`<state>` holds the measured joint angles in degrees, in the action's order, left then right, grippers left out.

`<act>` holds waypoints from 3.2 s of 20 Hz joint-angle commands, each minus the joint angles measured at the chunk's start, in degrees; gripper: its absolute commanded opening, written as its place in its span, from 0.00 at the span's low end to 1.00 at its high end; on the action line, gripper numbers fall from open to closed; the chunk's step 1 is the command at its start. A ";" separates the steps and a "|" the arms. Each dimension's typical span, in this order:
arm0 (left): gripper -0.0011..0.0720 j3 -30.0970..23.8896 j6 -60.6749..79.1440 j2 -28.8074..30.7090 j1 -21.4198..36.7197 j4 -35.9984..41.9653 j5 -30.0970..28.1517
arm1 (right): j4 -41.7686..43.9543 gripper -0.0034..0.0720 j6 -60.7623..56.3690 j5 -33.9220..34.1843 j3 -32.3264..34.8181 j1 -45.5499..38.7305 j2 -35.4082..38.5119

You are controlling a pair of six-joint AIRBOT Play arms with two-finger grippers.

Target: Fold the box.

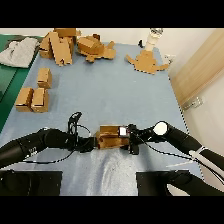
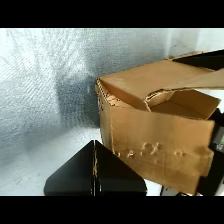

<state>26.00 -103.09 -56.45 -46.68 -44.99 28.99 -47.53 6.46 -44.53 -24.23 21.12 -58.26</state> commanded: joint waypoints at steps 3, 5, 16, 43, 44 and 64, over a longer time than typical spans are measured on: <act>0.03 0.09 -0.52 0.02 -0.02 0.90 0.66 | -0.02 0.73 0.00 0.00 0.02 0.04 0.00; 0.03 0.20 0.52 0.02 -0.02 0.87 1.25 | 0.00 0.73 0.00 0.00 0.02 0.04 0.00; 0.48 3.58 0.39 0.02 0.00 -0.02 4.13 | 0.00 0.73 0.00 0.00 0.02 0.04 0.00; 0.66 8.94 -0.02 1.40 6.56 -0.13 11.39 | 0.00 0.73 0.00 0.00 0.02 0.04 0.00; 0.66 8.96 -0.04 1.38 5.95 0.50 10.97 | -0.02 0.73 -0.02 0.00 0.02 0.04 0.00; 0.66 22.23 -28.92 -12.26 -6.45 -25.16 16.74 | -0.02 0.73 0.00 -0.02 0.02 0.04 -0.02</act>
<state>45.93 -122.89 -67.53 -50.52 -61.80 43.79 -47.55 6.46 -44.53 -24.23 21.12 -58.26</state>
